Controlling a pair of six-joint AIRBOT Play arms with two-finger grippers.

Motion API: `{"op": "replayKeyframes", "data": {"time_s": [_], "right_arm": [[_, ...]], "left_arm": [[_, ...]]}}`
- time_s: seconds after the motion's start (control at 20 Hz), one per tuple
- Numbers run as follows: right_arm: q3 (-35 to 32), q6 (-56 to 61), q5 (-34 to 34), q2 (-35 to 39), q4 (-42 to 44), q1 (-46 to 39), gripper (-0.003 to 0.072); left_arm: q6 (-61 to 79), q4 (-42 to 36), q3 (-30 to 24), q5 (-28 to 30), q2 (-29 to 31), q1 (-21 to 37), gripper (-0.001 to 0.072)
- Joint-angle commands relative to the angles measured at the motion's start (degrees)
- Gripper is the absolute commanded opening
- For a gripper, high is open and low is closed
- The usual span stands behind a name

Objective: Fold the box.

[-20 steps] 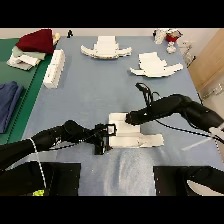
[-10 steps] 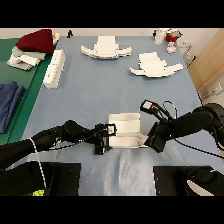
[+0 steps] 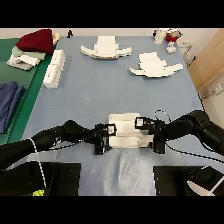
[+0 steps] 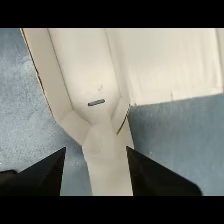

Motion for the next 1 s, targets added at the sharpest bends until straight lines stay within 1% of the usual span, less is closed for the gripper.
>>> {"op": "replayKeyframes", "data": {"time_s": [0.0, 0.1, 0.15, 0.2, 0.25, 0.3, 0.35, 0.4, 0.45, 0.5, 0.55, 0.7, 0.75, 0.8, 0.85, 0.9, 0.95], "right_arm": [[-0.33, -7.65, 4.61, -1.88, 2.86, 0.79, 0.0523], [-0.33, -8.98, 5.05, -2.29, 3.15, 0.79, 0.051], [-0.33, -9.68, 5.29, -2.45, 3.39, 0.81, 0.0391], [-0.31, -9.92, 5.42, -2.58, 4.13, 0.81, 0.0337], [-0.33, -10.64, 5.35, -2.69, 5.31, 0.83, 0.0323], [-0.33, -10.71, 5.35, -2.69, 6.36, 1.11, 0.0263], [-0.33, -10.69, 5.35, -2.67, 7.21, 1.55, 0.0228], [-0.33, -10.67, 5.53, -2.67, 7.3, 2.29, 0.0158], [-0.33, -10.69, 6.21, -2.69, 7.3, 2.89, 0.0157], [-0.33, -10.69, 7.06, -2.69, 7.52, 3.41, 0.0131], [-0.33, -10.69, 8.09, -2.69, 7.48, 4.15, 0.0087], [-0.35, -10.71, 9.16, -3.63, 7.93, 4.98, 0.0089], [-0.35, -10.71, 9.16, -4.07, 8.39, 4.98, 0.0094], [-0.35, -10.71, 9.05, -4.28, 9.18, 4.98, 0.0121], [-0.35, -10.71, 8.94, -4.33, 9.79, 4.98, 0.0291], [-0.35, -10.69, 8.96, -4.33, 10.23, 4.98, 0.0517], [-0.35, -10.71, 8.96, -4.33, 10.25, 4.98, 0.0604]], "left_arm": [[0.0, 0.0, 0.04, 0.0, 0.04, -0.02, 0.0515], [0.0, 0.0, 0.04, 0.0, 0.04, -0.02, 0.0515], [0.0, 0.0, 0.04, 0.0, 0.04, -0.02, 0.0515], [0.0, 0.0, 0.04, 0.0, 0.04, -0.02, 0.0515], [0.0, 0.0, 0.04, 0.0, 0.04, -0.02, 0.0515], [0.0, 0.0, 0.04, 0.0, 0.04, -0.02, 0.0515], [0.0, 0.0, 0.04, 0.0, 0.04, -0.02, 0.0515], [0.0, 0.0, 0.04, 0.0, 0.04, -0.02, 0.0515], [0.0, 0.0, 0.04, 0.0, 0.04, -0.02, 0.0515], [0.0, 0.0, 0.04, 0.0, 0.04, -0.02, 0.0515], [0.0, 0.0, 0.04, 0.0, 0.04, -0.02, 0.0515], [0.0, 0.0, 0.04, 0.0, 0.04, -0.02, 0.0515], [0.0, 0.0, 0.04, 0.0, 0.04, -0.02, 0.0515], [0.0, 0.0, 0.04, 0.0, 0.04, -0.02, 0.0515], [0.0, 0.0, 0.04, 0.0, 0.04, -0.02, 0.0515], [0.0, 0.0, 0.04, 0.0, 0.04, -0.02, 0.0515], [0.0, 0.0, 0.04, 0.0, 0.04, -0.02, 0.0515]]}}
